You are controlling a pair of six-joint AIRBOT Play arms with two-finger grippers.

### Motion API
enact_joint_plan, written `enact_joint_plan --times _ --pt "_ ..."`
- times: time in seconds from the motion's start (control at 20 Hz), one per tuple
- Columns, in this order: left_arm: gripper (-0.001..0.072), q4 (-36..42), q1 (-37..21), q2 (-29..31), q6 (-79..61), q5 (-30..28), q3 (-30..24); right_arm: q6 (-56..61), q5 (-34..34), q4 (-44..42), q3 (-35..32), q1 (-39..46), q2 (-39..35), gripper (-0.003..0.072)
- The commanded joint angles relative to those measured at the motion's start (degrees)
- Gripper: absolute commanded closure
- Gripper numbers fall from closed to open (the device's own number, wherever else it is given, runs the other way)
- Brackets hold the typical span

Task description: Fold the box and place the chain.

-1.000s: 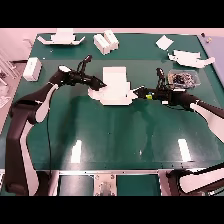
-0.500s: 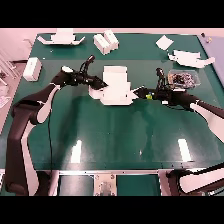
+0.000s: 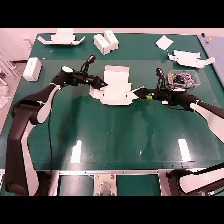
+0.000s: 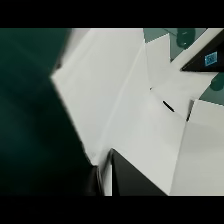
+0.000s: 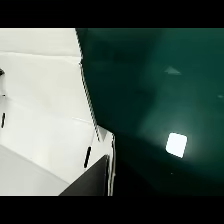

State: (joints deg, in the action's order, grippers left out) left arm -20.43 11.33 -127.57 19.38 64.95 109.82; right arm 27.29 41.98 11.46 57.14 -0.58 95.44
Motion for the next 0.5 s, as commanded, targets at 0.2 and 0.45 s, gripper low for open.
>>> enact_joint_plan --times 0.2,0.45 --pt "0.0643 -0.35 -1.33 -0.04 -16.46 6.78 0.04 -2.03 0.04 0.17 0.02 -0.04 0.0 0.0671" --pt "0.0687 -0.26 -1.55 -0.07 -26.62 8.33 0.04 -2.47 0.04 0.17 0.02 -0.04 0.0 0.0671"
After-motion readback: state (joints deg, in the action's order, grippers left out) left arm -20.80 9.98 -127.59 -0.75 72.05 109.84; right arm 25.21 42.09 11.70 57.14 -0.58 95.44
